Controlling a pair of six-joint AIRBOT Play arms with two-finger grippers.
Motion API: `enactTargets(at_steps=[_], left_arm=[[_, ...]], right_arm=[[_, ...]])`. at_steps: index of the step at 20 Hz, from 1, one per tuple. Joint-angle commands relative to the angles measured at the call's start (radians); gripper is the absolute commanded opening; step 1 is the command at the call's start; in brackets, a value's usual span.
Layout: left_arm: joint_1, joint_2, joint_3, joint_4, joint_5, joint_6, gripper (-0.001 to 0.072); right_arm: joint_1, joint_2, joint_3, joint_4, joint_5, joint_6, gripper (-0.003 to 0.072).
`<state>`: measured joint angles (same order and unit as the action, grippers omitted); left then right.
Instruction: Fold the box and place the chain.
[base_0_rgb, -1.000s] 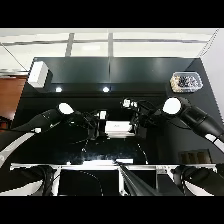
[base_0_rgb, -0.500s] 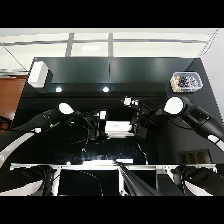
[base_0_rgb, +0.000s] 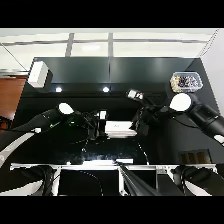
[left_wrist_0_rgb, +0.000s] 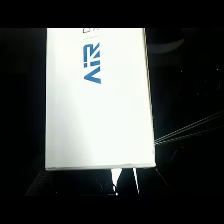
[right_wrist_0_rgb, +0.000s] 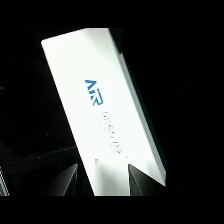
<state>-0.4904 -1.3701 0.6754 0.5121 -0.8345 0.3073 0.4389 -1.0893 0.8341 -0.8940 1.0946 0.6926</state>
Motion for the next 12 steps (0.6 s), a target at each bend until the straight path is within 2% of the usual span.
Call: enactTargets(at_steps=[1, 2, 4, 6, 8, 12], left_arm=[[0.0, 0.0, 0.0, 0.0, 0.0, 0.0, 0.0412], [0.0, 0.0, 0.0, 0.0, 0.0, 0.0, 0.0412], [0.0, 0.0, 0.0, 0.0, 0.0, 0.0, 0.0412], [0.0, 0.0, 0.0, 0.0, 0.0, 0.0, 0.0412], [0.0, 0.0, 0.0, 0.0, 0.0, 0.0, 0.0412], [0.0, 0.0, 0.0, 0.0, 0.0, 0.0, 0.0412]], right_arm=[[-0.074, 0.046, 0.007, 0.003, 0.042, 0.22, 0.0242], [-0.098, 0.048, 0.005, 0.01, 0.07, 0.277, -0.0003], [-0.104, 0.047, -0.047, 0.097, 0.013, 0.381, 0.0012], [-0.096, 0.034, -0.122, 0.306, -0.09, 0.479, 0.0012], [-0.09, -0.008, -0.164, 0.477, -0.113, 0.474, 0.0012], [-0.054, -0.121, -0.168, 0.513, -0.116, 0.474, 0.0012]])
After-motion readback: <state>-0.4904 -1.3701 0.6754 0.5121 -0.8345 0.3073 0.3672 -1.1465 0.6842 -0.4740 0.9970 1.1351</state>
